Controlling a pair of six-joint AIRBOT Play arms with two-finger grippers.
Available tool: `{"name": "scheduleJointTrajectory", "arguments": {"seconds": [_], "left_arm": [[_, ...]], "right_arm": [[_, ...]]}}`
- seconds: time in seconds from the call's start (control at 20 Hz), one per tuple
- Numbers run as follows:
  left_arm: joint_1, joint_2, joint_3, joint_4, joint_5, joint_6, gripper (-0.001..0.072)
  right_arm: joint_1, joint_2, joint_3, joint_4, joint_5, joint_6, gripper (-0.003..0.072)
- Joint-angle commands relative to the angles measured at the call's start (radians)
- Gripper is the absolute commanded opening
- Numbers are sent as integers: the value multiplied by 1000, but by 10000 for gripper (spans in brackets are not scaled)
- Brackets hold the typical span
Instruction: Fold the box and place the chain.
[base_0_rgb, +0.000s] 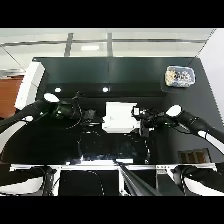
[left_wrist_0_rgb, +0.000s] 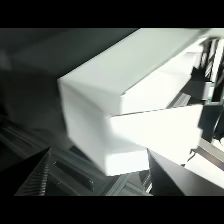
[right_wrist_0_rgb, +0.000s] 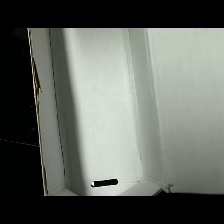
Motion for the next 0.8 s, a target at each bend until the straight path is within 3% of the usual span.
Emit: {"name": "scheduleJointTrajectory", "arguments": {"seconds": [0.0, 0.1, 0.2, 0.3, 0.75], "left_arm": [[-51, 0, 45, 21, 30, -45, 682], [-84, 0, 71, 80, 62, -124, 604], [-106, 0, 91, 113, 92, -199, 580], [-127, 0, 109, 142, 100, -250, 495], [-244, 0, 219, 392, 124, -541, 484]], "right_arm": [[0, 0, 1, 0, 0, 0, 424], [0, 0, 1, 0, 0, 0, 424], [0, 0, 1, 0, 0, 0, 424], [0, 0, 1, 0, 0, 0, 424], [0, 0, 1, 0, 0, 0, 424]]}}
